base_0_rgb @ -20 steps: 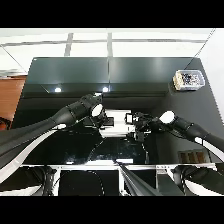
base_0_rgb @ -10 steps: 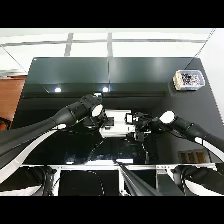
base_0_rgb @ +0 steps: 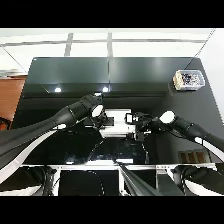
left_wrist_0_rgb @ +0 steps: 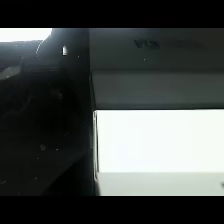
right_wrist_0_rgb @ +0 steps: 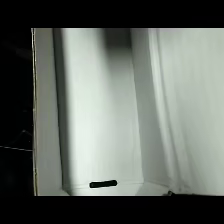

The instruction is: Fold the box and place the chain.

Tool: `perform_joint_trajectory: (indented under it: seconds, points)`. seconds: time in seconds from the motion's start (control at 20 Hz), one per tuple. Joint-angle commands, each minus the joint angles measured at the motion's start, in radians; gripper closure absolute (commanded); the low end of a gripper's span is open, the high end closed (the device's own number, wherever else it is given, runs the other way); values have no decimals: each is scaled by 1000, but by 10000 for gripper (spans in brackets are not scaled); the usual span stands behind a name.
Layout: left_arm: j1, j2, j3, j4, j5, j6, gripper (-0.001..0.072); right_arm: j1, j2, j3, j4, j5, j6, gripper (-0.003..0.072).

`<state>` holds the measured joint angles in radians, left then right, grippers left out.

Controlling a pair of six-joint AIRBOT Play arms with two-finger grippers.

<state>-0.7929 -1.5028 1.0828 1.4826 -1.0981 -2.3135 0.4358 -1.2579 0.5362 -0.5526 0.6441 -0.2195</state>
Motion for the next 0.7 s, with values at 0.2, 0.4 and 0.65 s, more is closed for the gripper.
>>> perform_joint_trajectory:
  seconds: [0.2, 0.4, 0.65]
  points:
    - [0, 0, 0, 9, -10, 10, 685, -2, 93, 0, -163, 58, 64, -32]
    - [-1, 0, 1, 8, -11, 16, 685, -18, 156, 0, -211, 69, 115, -32]
    - [0, 0, 1, 8, -11, 17, 685, -17, 158, 0, -200, 85, 115, 274]
